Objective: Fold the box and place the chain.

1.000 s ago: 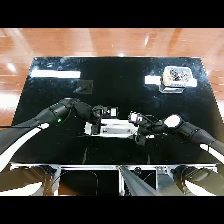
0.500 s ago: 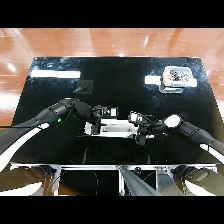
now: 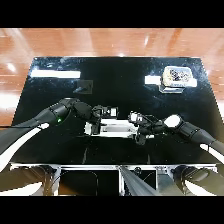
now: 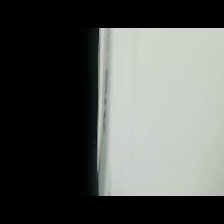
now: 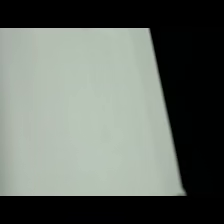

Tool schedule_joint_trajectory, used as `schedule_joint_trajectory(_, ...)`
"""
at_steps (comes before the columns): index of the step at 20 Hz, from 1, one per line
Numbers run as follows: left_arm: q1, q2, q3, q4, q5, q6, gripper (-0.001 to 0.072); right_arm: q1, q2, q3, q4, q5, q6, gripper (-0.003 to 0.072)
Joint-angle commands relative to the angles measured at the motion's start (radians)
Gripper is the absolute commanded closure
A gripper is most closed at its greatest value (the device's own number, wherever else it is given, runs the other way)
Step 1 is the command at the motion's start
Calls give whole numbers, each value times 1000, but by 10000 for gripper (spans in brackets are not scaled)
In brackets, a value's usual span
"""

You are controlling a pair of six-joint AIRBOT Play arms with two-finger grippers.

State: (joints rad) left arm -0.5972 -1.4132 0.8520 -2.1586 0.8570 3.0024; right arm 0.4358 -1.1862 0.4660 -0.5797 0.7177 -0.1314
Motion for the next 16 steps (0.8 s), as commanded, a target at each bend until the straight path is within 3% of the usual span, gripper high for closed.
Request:
schedule_joint_trajectory(1, 0, 0, 1, 0, 0, 0, 684, 0, -1, 0, 0, 0, 0, 116)
schedule_joint_trajectory(16, 0, 1, 1, 0, 0, 0, 660, 0, -1, 0, 0, 0, 0, 116)
